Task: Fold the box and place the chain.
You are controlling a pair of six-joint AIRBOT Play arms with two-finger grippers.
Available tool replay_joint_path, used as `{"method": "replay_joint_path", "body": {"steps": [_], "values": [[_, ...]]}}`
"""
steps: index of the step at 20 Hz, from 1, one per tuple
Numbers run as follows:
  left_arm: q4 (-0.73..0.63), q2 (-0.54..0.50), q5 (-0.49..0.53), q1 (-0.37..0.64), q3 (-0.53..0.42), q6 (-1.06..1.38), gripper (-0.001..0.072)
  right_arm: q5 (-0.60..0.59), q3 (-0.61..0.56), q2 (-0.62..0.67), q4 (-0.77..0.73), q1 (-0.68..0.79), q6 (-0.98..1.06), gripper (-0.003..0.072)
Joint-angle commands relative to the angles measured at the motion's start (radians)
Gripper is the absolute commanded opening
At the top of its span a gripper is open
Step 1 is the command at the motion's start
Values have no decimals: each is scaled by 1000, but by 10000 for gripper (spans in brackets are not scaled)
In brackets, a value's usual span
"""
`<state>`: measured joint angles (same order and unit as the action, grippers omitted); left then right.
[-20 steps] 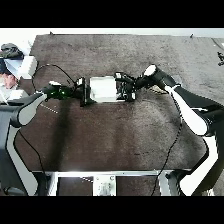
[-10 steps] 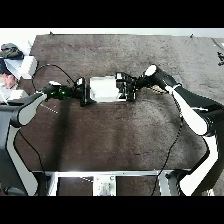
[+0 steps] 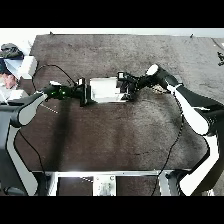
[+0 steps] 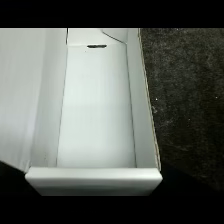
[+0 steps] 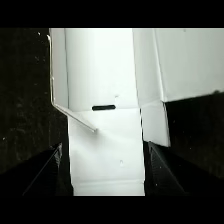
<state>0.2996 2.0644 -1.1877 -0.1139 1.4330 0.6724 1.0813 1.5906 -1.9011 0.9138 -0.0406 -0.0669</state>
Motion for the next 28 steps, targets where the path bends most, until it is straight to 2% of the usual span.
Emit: {"method": "replay_joint_path", "body": {"steps": [1,7,10,12,14,15,16,19,28], "values": [[-1,0,1,0,-1,-2,285,17,1,1,10,18,31,590],[-1,0,1,0,0,-2,286,-21,1,0,-95,6,7,589],[-1,0,2,0,0,-2,286,-35,1,0,-80,-19,-13,587],[-1,0,1,0,0,-2,286,-36,1,0,-80,-27,-37,375],[-1,0,1,0,-1,-2,285,-35,1,0,-80,-29,-39,383],[-1,0,1,0,0,-2,286,-33,1,0,-82,-29,-39,338],[-1,0,1,0,-1,-2,285,-26,1,0,-97,-30,-39,253],[-1,0,1,0,-1,-2,285,-27,1,-4,-145,-42,-47,258],[-1,0,2,0,0,-2,286,-59,0,-25,-159,-60,-46,260]]}}
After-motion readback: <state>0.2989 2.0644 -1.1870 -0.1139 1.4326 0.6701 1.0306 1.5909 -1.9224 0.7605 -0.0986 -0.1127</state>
